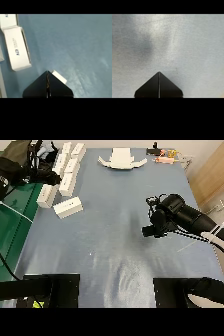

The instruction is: Fold the box.

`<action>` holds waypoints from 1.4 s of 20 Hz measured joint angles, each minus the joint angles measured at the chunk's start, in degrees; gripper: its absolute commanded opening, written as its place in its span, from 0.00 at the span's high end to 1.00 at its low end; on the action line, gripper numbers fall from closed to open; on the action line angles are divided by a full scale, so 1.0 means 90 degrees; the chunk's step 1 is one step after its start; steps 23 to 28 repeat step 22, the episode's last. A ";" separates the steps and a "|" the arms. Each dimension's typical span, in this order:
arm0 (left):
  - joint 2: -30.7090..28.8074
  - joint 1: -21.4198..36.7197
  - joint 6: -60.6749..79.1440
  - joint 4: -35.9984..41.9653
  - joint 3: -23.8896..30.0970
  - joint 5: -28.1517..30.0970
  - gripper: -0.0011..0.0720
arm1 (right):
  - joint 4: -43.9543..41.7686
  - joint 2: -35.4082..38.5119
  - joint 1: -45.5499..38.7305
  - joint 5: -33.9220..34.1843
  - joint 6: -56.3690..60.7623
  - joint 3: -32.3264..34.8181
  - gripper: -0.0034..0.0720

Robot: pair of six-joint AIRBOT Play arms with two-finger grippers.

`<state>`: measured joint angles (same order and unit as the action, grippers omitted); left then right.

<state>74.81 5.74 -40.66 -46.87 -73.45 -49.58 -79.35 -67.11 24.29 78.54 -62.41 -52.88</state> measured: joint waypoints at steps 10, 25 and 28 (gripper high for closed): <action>-0.2142 -0.0415 -0.1387 -0.0345 0.1775 -0.1455 0.97 | -0.0005 0.0000 0.0000 0.0002 0.0000 0.0000 0.95; -0.3249 -0.1460 -0.1649 -0.0413 0.3303 -0.1275 0.97 | -0.0002 0.0000 0.0000 0.0000 0.0000 0.0000 0.95; -0.3249 -0.1460 -0.1649 -0.0413 0.3303 -0.1275 0.97 | -0.0002 0.0000 0.0000 0.0000 0.0000 0.0000 0.95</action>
